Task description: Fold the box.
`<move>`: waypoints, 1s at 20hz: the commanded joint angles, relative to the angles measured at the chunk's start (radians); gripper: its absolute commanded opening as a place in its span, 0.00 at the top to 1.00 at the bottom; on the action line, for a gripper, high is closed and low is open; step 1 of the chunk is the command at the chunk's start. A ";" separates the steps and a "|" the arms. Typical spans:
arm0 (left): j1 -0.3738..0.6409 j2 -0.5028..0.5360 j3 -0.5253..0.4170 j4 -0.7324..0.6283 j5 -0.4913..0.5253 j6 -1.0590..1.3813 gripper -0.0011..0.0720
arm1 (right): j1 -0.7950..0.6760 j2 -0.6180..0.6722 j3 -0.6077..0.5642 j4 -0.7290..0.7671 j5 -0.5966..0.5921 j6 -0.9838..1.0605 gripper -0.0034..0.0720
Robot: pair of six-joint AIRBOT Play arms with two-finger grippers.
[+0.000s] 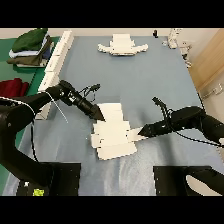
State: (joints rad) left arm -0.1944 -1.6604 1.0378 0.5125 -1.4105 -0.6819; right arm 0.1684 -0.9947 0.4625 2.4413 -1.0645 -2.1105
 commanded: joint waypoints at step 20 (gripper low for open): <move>-0.072 0.312 -0.036 -0.024 0.199 0.552 0.97 | -0.001 0.001 0.239 -0.938 0.174 0.968 0.53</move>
